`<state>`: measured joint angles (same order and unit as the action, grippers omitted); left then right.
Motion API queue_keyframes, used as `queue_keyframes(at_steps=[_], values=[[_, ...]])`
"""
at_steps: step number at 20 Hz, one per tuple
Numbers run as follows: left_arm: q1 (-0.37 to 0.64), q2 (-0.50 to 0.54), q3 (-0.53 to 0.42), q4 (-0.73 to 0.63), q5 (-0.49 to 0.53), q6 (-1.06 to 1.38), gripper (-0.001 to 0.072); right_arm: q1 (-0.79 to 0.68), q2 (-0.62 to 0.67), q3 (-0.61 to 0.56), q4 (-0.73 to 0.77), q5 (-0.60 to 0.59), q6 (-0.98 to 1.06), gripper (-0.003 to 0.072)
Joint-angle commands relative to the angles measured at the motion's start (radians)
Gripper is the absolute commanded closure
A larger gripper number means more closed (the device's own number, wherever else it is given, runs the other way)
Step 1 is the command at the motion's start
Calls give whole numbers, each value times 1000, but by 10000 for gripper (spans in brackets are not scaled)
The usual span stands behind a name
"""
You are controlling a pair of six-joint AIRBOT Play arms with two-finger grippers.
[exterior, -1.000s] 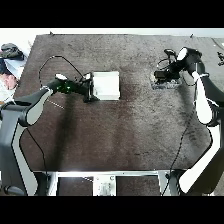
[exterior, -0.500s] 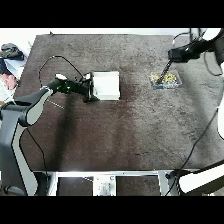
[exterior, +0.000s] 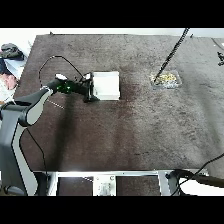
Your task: Fold the box and place the chain.
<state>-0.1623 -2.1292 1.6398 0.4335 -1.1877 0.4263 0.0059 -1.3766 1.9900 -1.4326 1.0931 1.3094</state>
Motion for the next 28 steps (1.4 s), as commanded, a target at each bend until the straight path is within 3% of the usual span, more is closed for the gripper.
queue_keyframes(at_steps=[1, 4, 9, 15, 23, 28], values=[[0, 0, 1, 0, 0, 0, 361, 7, 23, -1, -2, 10, -9, 678], [0, 0, 1, 0, 0, 0, 362, 7, 23, -2, 66, 37, -10, 680], [0, 0, 1, 0, 0, 0, 361, 8, 26, -2, 503, 153, -212, 678], [0, 0, 1, 0, 0, 0, 361, 8, 11, -21, 459, 337, -214, 679], [0, 0, 1, 0, 0, 0, 361, 182, 11, -282, 469, 384, -245, 679], [0, 0, 1, 0, 0, 0, 361, 252, 25, -296, 476, 406, -245, 679]])
